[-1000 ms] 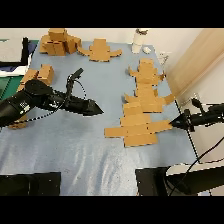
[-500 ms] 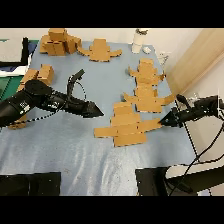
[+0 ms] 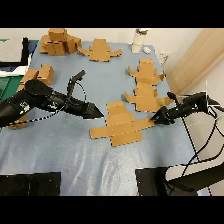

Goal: Fold the box.

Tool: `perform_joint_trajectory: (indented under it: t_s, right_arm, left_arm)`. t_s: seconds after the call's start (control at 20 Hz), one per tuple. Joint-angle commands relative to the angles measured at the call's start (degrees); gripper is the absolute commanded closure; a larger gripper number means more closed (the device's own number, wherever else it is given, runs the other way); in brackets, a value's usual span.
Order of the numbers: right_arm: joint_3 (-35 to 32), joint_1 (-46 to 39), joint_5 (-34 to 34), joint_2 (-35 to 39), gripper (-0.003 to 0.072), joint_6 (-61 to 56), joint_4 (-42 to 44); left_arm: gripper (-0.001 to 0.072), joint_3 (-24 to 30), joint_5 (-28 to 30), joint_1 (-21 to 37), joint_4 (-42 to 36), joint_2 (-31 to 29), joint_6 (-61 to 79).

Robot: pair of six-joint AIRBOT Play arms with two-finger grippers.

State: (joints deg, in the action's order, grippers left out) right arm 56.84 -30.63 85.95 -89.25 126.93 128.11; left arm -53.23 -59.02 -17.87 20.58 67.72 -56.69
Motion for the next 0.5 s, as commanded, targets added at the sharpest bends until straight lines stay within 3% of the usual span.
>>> perform_joint_trajectory:
  t_s: [0.0,0.05,0.3,0.35,0.45]
  right_arm:
    - [-0.02,0.50,-1.81,-1.92,0.0354,0.44,0.74]
    - [-0.02,0.52,0.09,-2.80,0.0401,1.97,2.58]
    - [-0.04,0.52,9.51,-4.72,0.0421,6.27,12.63]
    - [-0.20,0.52,10.08,-4.72,0.0485,7.19,13.77]
    - [-1.29,0.68,9.88,-4.96,0.0487,9.05,14.88]
  left_arm:
    - [0.0698,-0.04,-0.09,0.00,-0.02,0.02,0.07]
    - [0.0698,-0.04,-0.07,0.00,-0.02,0.02,0.09]
    - [0.0698,-0.04,0.00,0.00,0.00,0.04,0.11]
    - [0.0698,-0.04,0.02,0.00,0.00,0.04,0.11]
    - [0.0698,-0.04,-0.09,0.00,0.00,0.04,0.11]
